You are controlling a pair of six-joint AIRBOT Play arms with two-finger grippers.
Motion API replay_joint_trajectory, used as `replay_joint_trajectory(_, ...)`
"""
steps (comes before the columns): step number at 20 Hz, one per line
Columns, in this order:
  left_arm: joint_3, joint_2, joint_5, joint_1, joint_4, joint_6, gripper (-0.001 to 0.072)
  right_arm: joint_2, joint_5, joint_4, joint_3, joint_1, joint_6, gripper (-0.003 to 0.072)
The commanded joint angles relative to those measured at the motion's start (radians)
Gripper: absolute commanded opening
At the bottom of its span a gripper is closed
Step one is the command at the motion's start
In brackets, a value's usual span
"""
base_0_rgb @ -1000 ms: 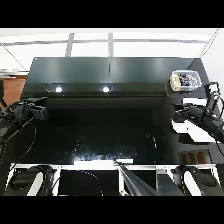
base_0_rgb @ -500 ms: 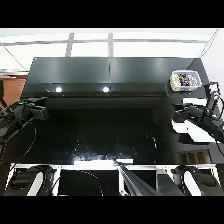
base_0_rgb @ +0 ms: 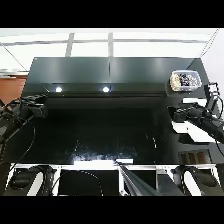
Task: Fold the box and place the chain.
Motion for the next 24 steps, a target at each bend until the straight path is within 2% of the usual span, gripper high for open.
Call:
replay_joint_trajectory(1,-0.011,-0.034,0.03,-0.007,-0.102,-0.021,0.0716,0.001,0.033,-0.036,0.015,0.001,0.009,0.0669)
replay_joint_trajectory(3,-0.011,-0.069,0.011,-0.007,-0.185,-0.027,0.0716,0.0,-0.047,-0.105,0.077,0.0,0.124,0.0668)
replay_joint_trajectory(5,-0.011,-0.1,-0.023,-0.007,-0.201,-0.027,0.0716,-0.029,-0.198,-0.429,0.201,-0.021,0.452,0.0663)
replay_joint_trajectory(7,-0.011,-0.125,-0.061,-0.007,-0.208,-0.027,0.0716,-0.138,-0.195,-0.793,0.352,-0.125,0.742,0.0662)
replay_joint_trajectory(8,-0.011,-0.134,-0.076,-0.007,-0.208,-0.027,0.0716,-0.212,-0.16,-0.919,0.428,-0.208,0.871,0.0662)
replay_joint_trajectory(9,-0.011,-0.142,-0.086,-0.007,-0.208,-0.027,0.0715,-0.294,-0.116,-0.978,0.502,-0.302,0.973,0.0662)
replay_joint_trajectory(10,-0.011,-0.146,-0.085,-0.007,-0.208,-0.027,0.0715,-0.385,-0.05,-0.967,0.577,-0.413,1.008,0.0662)
replay_joint_trajectory(12,-0.011,-0.149,-0.082,-0.007,-0.207,-0.026,0.0715,-0.557,0.181,-0.901,0.723,-0.608,0.996,0.0662)
replay_joint_trajectory(15,-0.011,-0.165,-0.116,-0.007,-0.207,0.007,0.0715,-0.748,0.409,-0.748,0.868,-0.797,0.697,0.066)
replay_joint_trajectory(16,-0.011,-0.172,-0.123,-0.007,-0.207,0.008,0.0715,-0.805,0.456,-0.698,0.904,-0.84,0.645,0.0624)
replay_joint_trajectory(19,-0.011,-0.195,-0.127,-0.007,-0.207,0.007,0.0715,-0.958,0.579,-0.572,0.986,-0.922,0.56,0.0624)
replay_joint_trajectory(22,-0.011,-0.228,-0.139,-0.007,-0.208,0.002,0.0715,-1.093,0.76,-0.478,1.058,-0.942,0.449,0.0624)
replay_joint_trajectory(24,-0.011,-0.233,-0.137,-0.007,-0.208,0.003,0.0715,-1.135,0.788,-0.43,1.061,-0.942,0.405,0.0623)
